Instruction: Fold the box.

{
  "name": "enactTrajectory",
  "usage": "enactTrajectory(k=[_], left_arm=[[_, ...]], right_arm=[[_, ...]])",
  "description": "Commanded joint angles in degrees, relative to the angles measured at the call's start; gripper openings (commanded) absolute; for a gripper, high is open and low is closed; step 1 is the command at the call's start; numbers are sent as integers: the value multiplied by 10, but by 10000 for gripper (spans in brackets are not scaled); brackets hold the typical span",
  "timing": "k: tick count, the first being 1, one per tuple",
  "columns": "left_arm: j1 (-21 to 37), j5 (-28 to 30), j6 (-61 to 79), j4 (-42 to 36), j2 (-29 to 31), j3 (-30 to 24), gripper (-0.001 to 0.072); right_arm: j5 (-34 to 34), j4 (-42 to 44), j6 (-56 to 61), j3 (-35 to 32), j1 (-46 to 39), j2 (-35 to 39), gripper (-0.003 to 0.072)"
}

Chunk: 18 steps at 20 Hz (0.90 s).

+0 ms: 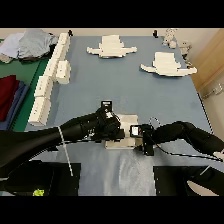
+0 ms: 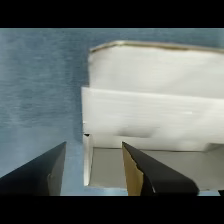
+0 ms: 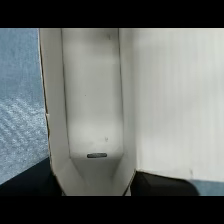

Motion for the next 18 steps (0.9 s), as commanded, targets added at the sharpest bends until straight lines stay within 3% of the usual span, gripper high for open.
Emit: enactTrajectory(k=[1, 4, 6, 7, 9, 10, 14, 16, 18], left_arm=[[1, -83, 11, 19, 30, 10, 530], [1, -136, 49, 18, 73, 16, 529], [0, -135, 62, 16, 105, 17, 526], [0, -133, 66, 16, 118, 17, 464], [0, -120, 99, 17, 139, 17, 48], [0, -111, 120, 16, 145, 17, 14], [9, -110, 231, 29, 152, 17, 13], [60, -103, 342, 1, 157, 9, 12], [137, -68, 529, -92, 175, -17, 9]], right_arm=[[0, 0, 1, 1, 0, 0, 483], [0, 0, 1, 1, 0, 0, 483], [0, -1, 1, 1, 0, 0, 483], [0, -1, 1, 1, 0, 0, 483], [0, 0, 1, 1, 0, 0, 483], [0, 0, 1, 1, 0, 0, 483], [0, 0, 1, 1, 0, 0, 483], [0, 0, 1, 0, 0, 0, 483], [0, 0, 1, 1, 0, 0, 483]])
